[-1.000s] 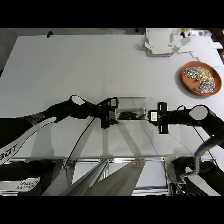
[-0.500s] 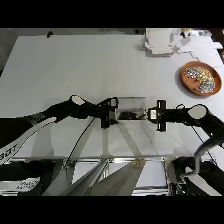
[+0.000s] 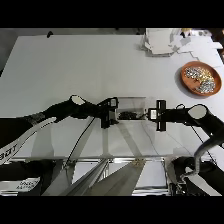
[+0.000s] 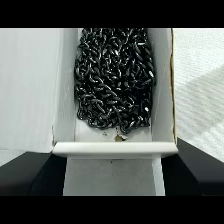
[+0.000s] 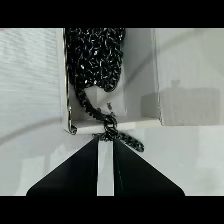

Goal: Fold the box and place the chain.

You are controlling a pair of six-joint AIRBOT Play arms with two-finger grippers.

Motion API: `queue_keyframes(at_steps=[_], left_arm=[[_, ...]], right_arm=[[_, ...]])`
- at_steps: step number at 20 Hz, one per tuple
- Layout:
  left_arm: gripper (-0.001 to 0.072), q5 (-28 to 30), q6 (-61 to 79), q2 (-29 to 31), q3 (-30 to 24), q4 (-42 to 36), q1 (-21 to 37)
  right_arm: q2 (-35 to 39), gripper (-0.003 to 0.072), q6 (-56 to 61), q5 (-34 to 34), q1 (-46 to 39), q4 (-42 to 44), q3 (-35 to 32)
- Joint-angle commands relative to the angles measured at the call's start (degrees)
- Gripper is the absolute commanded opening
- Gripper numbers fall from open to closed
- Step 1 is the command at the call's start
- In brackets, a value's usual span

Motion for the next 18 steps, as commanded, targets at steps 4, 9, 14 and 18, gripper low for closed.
queue_keyframes(at_steps=[4, 9, 14, 18], left_arm=[[0.0136, 0.0, 0.02, 0.02, 0.0, 0.0, 0.04], [0.0136, 0.0, 0.02, 0.02, 0.0, 0.02, 0.04], [0.0136, 0.0, 0.02, 0.02, 0.0, 0.0, 0.04], [0.0136, 0.0, 0.0, 0.02, 0.0, 0.02, 0.04]], right_arm=[[-0.07, 0.0073, -0.02, 0.17, -0.04, 1.84, -0.04], [0.13, 0.0015, 10.73, -3.48, -0.07, -1.51, -0.02], [6.8, 0.0015, 50.27, -10.23, -0.04, -21.79, -0.02], [15.13, 0.0015, 57.05, 0.35, -0.04, -18.01, 3.67]])
